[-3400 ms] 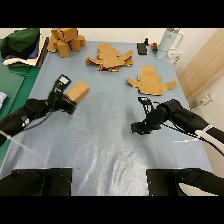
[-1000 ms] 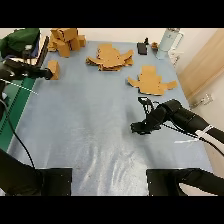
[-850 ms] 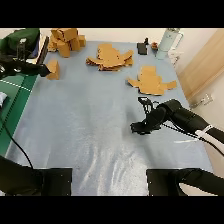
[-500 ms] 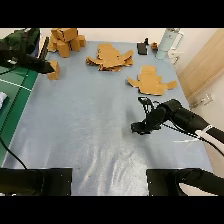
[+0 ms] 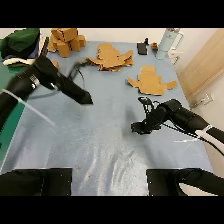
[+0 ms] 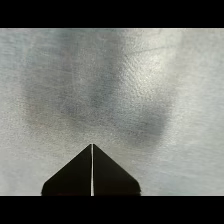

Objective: Fold the box.

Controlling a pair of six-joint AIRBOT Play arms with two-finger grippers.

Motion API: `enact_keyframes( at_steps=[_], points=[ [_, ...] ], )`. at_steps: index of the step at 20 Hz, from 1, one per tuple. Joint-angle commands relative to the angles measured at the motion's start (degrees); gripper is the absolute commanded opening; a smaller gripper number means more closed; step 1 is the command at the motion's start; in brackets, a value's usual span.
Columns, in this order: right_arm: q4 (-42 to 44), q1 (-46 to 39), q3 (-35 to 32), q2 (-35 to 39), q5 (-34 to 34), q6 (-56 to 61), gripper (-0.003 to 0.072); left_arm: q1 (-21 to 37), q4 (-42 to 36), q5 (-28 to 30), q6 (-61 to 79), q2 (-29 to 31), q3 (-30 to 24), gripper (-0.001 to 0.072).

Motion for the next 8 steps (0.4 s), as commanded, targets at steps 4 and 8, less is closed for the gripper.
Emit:
enact_keyframes(
  at_steps=[4,8],
  points=[
    [0.04,0.04,0.04,0.0,0.0,0.0,0.0006,-12.63,0.09,12.74,-2.29,3.23,-12.55,0.0012],
    [0.04,0.04,0.04,0.02,0.0,0.0,0.0006,-12.96,-0.11,13.62,-2.29,3.26,-12.55,0.0014]
  ],
)
